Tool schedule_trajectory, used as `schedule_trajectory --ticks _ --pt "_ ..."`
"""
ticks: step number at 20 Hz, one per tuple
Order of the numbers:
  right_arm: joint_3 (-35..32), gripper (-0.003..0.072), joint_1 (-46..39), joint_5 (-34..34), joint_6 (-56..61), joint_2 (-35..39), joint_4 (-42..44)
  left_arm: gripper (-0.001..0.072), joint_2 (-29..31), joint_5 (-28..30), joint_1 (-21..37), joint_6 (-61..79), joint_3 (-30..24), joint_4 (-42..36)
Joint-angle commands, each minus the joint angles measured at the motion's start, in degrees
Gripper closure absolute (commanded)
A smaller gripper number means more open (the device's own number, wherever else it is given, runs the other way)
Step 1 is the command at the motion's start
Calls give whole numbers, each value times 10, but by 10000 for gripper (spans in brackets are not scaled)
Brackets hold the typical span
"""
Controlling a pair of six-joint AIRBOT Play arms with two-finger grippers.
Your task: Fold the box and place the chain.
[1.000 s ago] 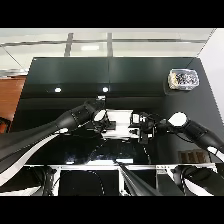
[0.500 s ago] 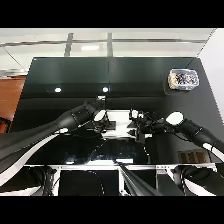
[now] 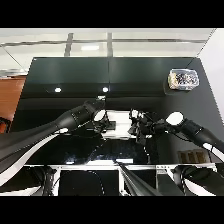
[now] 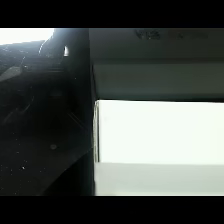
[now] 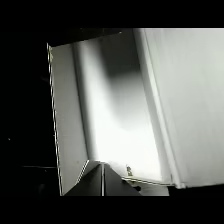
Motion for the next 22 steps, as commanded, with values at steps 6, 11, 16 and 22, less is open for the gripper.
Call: schedule_trajectory --ticks 6,11,16,22 --pt "22 667 -333 27 558 108 -155 679 0 -5 0 0 0 -2" --pt "-45 666 -435 148 656 104 -155 680 0 -4 1 0 0 -2" --pt "-74 666 -304 152 641 50 -104 679 0 -1 1 0 0 -2" --pt "-48 663 -191 113 511 -26 80 679 0 -1 1 0 0 -2"
